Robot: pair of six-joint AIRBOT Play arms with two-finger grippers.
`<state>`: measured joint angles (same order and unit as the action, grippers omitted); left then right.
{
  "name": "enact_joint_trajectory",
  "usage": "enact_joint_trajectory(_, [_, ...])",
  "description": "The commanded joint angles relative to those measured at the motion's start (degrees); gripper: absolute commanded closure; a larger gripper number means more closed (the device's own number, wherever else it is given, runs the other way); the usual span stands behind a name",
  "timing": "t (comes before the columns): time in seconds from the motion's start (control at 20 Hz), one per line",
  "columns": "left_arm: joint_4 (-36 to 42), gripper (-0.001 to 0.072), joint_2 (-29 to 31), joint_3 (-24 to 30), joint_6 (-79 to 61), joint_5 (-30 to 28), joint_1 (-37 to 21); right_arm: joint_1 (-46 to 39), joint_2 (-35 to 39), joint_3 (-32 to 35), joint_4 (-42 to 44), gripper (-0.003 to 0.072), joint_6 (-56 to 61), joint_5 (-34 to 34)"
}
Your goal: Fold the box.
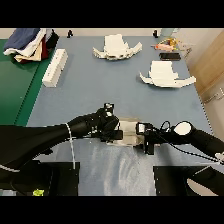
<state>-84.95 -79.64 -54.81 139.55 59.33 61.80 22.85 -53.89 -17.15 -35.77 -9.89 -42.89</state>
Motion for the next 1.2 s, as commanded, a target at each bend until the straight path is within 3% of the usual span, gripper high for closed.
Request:
enact_joint_trajectory(0.0, [-0.17,0.0694,-0.02,-0.24,-0.20,-0.35,0.00,-0.02,0.04,-0.04,0.00,0.0170,-0.04,0.00])
enact_joint_trajectory(0.05, [-0.17,0.0693,-0.02,-0.57,-0.20,-0.37,0.00,-0.02,0.04,-0.04,0.00,0.0169,-0.04,0.00])
enact_joint_trajectory(0.1, [-0.17,0.0635,0.00,-0.94,-0.24,-0.37,0.00,-0.02,0.04,-0.04,0.00,0.0170,-0.04,0.00])
enact_joint_trajectory(0.15, [-0.20,0.0348,-0.02,-1.20,-0.11,-0.39,0.00,-0.02,0.04,-0.04,0.00,0.0170,-0.04,0.00])
enact_joint_trajectory(0.2, [-0.17,0.0176,0.00,-1.33,0.50,-0.28,-0.11,-0.02,0.04,-0.04,0.00,0.0169,-0.04,0.00])
enact_joint_trajectory(0.4, [-0.07,0.0176,0.00,-2.38,1.07,1.27,-0.11,-0.02,0.04,-0.04,0.00,0.0170,-0.04,0.00])
enact_joint_trajectory(0.7, [-3.69,0.0177,4.22,-11.28,0.90,14.60,-0.70,-0.02,0.04,-0.04,0.00,0.0170,-0.04,0.00])
enact_joint_trajectory(0.9, [-7.91,0.0196,8.76,-13.44,0.83,24.30,-1.55,-0.02,0.04,-0.04,0.00,0.0169,-0.04,0.00])
enact_joint_trajectory(1.0, [-9.33,0.0497,9.68,-13.44,0.83,25.59,-1.49,-0.02,0.04,-0.04,0.00,0.0170,-0.04,0.00])
enact_joint_trajectory(1.1, [-9.31,0.0543,9.64,-13.42,0.83,23.74,-1.42,-0.02,0.04,-0.04,0.00,0.0170,-0.04,0.00])
enact_joint_trajectory(1.15, [-9.31,0.0626,9.64,-13.38,0.09,22.01,-1.44,-0.02,0.04,-0.04,0.00,0.0170,-0.04,0.02])
